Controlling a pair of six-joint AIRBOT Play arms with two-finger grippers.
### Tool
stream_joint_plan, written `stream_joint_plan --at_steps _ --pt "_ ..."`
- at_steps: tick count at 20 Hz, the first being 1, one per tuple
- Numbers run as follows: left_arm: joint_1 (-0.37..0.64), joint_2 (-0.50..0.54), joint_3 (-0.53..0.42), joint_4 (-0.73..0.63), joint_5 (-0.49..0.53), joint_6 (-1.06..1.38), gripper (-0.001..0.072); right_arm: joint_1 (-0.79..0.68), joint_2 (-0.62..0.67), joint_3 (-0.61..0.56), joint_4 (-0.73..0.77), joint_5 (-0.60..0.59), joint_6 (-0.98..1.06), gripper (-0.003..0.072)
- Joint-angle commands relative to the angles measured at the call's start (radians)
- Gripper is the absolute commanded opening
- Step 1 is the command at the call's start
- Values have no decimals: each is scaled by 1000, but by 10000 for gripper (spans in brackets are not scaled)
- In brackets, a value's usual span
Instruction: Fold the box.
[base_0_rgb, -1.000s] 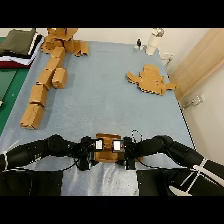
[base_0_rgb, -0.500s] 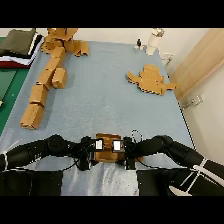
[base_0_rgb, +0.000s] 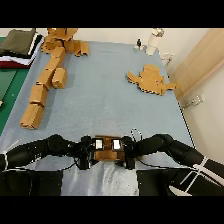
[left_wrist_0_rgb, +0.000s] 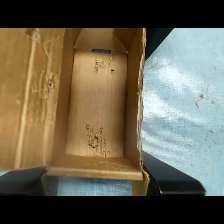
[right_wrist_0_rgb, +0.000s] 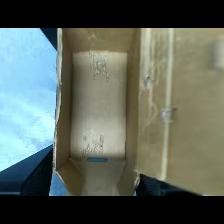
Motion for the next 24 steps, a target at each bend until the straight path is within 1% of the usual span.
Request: stream_joint_plan --at_steps 1,4,6,7,9,12,13,14,16,17,18,19,21,24 --pt "0 0 0 0 -6 0 412 0 31 26 -70 -55 104 720" --pt "0 0 0 0 -6 0 412 -1 92 26 -171 -66 235 720" --pt "0 0 0 0 -6 0 412 -1 150 26 -230 -136 354 720" --pt "0 0 0 0 -6 0 412 -1 186 26 -251 -191 415 720" --pt "0 0 0 0 -6 0 412 0 267 29 -248 -280 524 720" --pt "0 0 0 0 -6 0 412 0 387 32 -156 -329 705 717" --pt "0 0 0 0 -6 0 412 1 423 32 -116 -368 830 690" --pt "0 0 0 0 -6 0 412 1 452 32 -83 -409 974 630" --pt "0 0 0 0 -6 0 412 1 497 32 -43 -448 1279 442" --pt "0 0 0 0 -6 0 412 1 517 32 -39 -452 1453 420" --pt "0 0 0 0 -6 0 412 1 535 32 -39 -440 1582 420" --pt "0 0 0 0 -6 0 412 1 541 31 -39 -421 1658 420" --pt "0 0 0 0 -6 0 412 0 535 31 -78 -404 1687 420" --pt "0 0 0 0 -6 -1 412 0 506 31 -94 -321 1725 404"
